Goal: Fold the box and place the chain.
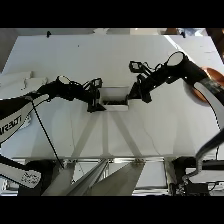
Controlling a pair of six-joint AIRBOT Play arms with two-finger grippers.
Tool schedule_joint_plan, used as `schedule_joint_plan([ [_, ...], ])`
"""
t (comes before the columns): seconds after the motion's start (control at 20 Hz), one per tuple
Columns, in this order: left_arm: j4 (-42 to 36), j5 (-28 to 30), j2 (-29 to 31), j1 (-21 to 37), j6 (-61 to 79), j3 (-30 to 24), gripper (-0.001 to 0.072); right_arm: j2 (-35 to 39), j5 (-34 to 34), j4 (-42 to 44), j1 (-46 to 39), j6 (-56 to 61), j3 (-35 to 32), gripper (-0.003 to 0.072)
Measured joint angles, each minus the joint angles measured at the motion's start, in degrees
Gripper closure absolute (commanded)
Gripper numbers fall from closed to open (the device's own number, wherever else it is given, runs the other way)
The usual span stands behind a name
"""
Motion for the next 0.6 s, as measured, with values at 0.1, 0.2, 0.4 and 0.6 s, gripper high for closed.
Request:
schedule_joint_plan([
  [0.1,0.00,0.00,0.00,0.00,0.00,0.00,0.0346,0.37,0.13,1.22,1.62,0.20,0.00,0.0670],
  [0.2,-0.02,0.00,0.00,0.00,0.02,0.00,0.0346,0.48,-0.76,1.70,3.26,0.22,0.00,0.0669],
  [0.4,0.00,0.00,0.00,0.00,0.00,0.00,0.0346,0.63,-3.30,2.38,5.53,0.35,0.00,0.0638],
  [0.6,0.00,0.00,0.00,0.00,0.02,0.00,0.0346,1.05,-1.86,2.69,5.99,2.51,0.00,0.0364],
])
